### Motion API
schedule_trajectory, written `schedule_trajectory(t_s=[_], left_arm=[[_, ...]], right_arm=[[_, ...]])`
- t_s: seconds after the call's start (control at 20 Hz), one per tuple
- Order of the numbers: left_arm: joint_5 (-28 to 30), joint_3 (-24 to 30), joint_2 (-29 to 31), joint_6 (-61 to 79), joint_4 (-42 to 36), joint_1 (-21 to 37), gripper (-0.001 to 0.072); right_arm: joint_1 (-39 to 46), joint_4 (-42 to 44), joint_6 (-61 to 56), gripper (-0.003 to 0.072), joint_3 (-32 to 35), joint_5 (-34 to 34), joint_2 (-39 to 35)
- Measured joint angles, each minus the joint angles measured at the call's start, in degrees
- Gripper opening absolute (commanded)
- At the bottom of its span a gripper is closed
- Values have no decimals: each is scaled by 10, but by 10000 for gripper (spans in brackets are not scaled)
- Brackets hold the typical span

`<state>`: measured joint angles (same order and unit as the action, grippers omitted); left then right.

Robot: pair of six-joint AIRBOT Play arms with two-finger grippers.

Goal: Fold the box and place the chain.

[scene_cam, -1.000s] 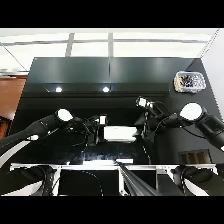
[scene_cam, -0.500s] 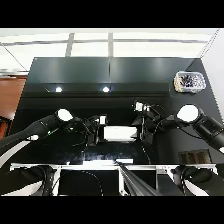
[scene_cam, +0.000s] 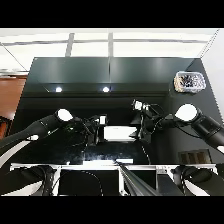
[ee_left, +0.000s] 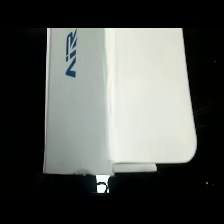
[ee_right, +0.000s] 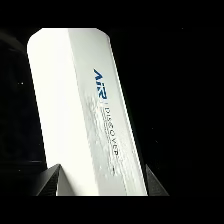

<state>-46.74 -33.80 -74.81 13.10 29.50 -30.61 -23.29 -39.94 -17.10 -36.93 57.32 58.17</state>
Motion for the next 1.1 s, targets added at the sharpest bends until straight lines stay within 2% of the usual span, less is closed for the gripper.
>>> schedule_trajectory(t_s=[0.2, 0.25, 0.3, 0.45, 0.55, 1.1], left_arm=[[0, 0, 0, 0, 0, 0, 482], [0, 0, 0, 0, 0, 0, 482], [0, 0, 0, 0, 0, 0, 482], [0, 0, 0, 0, 0, 0, 482], [0, 0, 0, 0, 0, 0, 483], [0, 0, 0, 0, 0, 0, 482]], right_arm=[[0, 4, 2, 627, 0, 0, 12], [0, 4, 2, 604, 0, 1, 14], [0, 5, 2, 488, 0, 1, 15], [0, 5, 2, 486, 0, 4, 17], [0, 5, 3, 306, 0, 5, 17], [0, 3, 2, 304, 0, 26, 18]])
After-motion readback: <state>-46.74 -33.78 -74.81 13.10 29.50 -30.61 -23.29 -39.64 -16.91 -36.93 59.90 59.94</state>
